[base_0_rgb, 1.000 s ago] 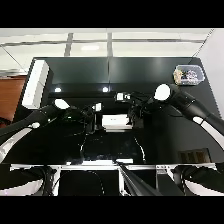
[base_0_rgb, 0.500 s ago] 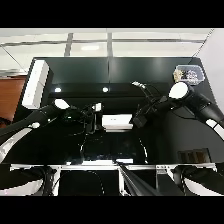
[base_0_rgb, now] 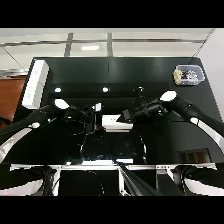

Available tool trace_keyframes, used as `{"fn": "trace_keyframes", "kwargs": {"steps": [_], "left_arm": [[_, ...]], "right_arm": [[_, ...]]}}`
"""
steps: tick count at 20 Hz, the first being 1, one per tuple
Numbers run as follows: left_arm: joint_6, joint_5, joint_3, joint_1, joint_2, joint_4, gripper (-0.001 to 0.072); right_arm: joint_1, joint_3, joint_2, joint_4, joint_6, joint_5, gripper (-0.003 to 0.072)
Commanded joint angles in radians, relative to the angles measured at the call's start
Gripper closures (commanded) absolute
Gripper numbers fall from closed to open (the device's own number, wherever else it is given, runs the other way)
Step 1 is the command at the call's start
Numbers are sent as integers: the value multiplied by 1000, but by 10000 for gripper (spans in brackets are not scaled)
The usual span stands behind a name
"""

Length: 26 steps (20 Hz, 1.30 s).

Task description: Fold the box and place the chain.

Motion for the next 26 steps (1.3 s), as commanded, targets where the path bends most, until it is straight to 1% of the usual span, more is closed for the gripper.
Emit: {"fn": "trace_keyframes", "kwargs": {"steps": [1, 4, 9, 11, 12, 13, 14, 15, 16, 17, 18, 19, 20, 21, 22, 23, 24, 26], "left_arm": [[0, 0, 1, 0, 0, 0, 241], [0, 0, 1, 0, 0, 0, 241], [0, 0, 1, 0, 0, 0, 240], [0, 0, 1, 0, 0, 0, 240], [0, 0, 1, 0, 0, 0, 240], [0, -1, 1, 0, 0, 0, 240], [0, 0, 1, 0, 0, 0, 240], [0, 2, 1, 0, 0, 0, 240], [0, 4, 2, 3, 0, 0, 240], [0, 3, 5, 6, 1, 0, 240], [0, -3, 13, 9, 2, 1, 240], [-3, -3, 20, 11, 8, 1, 232], [-3, -3, 27, 15, 20, 1, 174], [-9, -2, 32, 20, 38, 4, 72], [-40, 4, 35, 28, 64, 9, -7], [-90, 1, 38, 37, 95, 36, -7], [-143, -1, 40, 45, 133, 85, -7], [-210, -8, 40, 42, 199, 146, -7]], "right_arm": [[7, -3, -32, -55, 47, -52, 677], [7, -3, -32, -103, 74, -76, 677], [7, -3, -32, -107, 72, -109, 677], [6, -3, -32, -106, 55, -104, 676], [5, 3, -30, -105, 31, -77, 676], [-5, 21, -26, -105, 5, -27, 676], [-23, 49, -15, -106, -5, 48, 675], [-50, 83, -3, -107, -23, 153, 675], [-92, 132, 9, -126, -39, 301, 675], [-137, 177, 25, -167, -33, 424, 675], [-190, 216, 53, -231, 8, 511, 675], [-245, 238, 97, -323, 59, 537, 676], [-296, 244, 148, -422, 87, 531, 676], [-348, 243, 202, -533, 111, 518, 676], [-395, 237, 256, -637, 141, 494, 676], [-438, 218, 311, -710, 161, 452, 676], [-480, 181, 373, -747, 180, 396, 675], [-536, 85, 470, -726, 197, 294, 675]]}}
